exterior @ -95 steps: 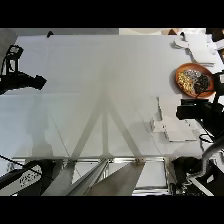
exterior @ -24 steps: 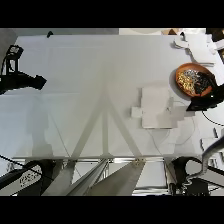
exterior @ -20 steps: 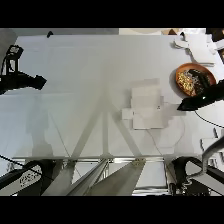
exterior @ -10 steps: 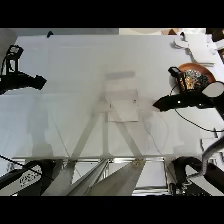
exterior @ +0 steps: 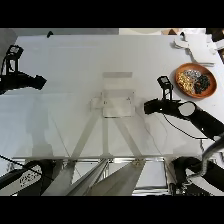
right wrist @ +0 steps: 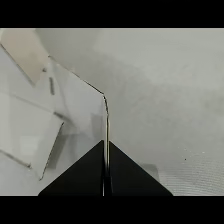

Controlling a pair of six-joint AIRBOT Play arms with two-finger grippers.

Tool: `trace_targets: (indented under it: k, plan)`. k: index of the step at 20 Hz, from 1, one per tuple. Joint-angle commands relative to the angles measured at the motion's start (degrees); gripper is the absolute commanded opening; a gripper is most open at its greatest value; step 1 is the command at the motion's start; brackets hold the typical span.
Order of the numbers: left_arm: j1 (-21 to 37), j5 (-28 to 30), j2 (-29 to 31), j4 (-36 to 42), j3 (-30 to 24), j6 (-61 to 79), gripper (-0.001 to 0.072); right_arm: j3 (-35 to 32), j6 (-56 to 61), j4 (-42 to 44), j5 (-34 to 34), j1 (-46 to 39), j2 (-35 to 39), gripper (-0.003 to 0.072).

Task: Fold the box and place the chain.

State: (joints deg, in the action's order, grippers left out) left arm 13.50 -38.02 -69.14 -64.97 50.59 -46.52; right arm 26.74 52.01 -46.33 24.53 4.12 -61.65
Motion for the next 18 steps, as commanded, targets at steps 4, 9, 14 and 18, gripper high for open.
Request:
trace_targets:
  k: [4,9,14,18]
  plan:
    - [0.0,0.0,0.0,0.0,0.1,0.0,0.0693,-0.8,0.0,0.1,-6.2,1.5,-1.4,0.0011]
    - [0.0,0.0,0.0,0.0,0.1,0.0,0.0693,-0.9,0.0,0.1,-6.1,1.5,-1.4,0.0012]
    - [0.0,0.0,0.0,0.0,0.1,0.0,0.0693,-0.8,0.0,0.0,-6.2,1.5,-1.4,0.0012]
    - [0.0,1.2,0.0,0.2,0.1,0.0,0.0693,-0.8,0.0,0.1,-6.2,1.5,-1.4,0.0012]
